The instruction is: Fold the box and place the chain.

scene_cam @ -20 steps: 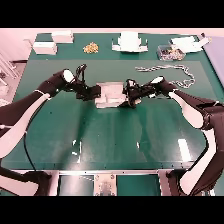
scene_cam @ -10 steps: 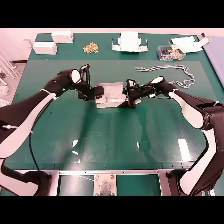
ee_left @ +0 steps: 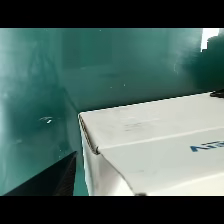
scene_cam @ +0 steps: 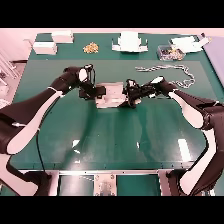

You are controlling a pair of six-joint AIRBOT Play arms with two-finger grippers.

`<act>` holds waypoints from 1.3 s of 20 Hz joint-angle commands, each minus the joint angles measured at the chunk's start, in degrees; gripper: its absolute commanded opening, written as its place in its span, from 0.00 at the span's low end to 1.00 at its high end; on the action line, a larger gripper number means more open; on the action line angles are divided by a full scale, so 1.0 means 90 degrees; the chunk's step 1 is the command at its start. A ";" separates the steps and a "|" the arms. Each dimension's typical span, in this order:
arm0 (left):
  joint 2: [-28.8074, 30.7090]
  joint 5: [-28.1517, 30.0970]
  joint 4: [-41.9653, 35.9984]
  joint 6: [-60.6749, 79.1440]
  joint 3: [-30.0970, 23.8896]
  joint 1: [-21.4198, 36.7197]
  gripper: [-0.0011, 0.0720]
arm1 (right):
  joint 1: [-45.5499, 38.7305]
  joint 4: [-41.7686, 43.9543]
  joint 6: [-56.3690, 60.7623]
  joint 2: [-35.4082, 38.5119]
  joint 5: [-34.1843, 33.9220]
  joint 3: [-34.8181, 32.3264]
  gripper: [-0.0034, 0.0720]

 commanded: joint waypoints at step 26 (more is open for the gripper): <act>-0.0758 -0.1105 0.1455 -0.0976 0.0940 -0.0559 0.26 | 0.0002 0.0002 0.0002 0.0005 -0.0002 0.0000 0.80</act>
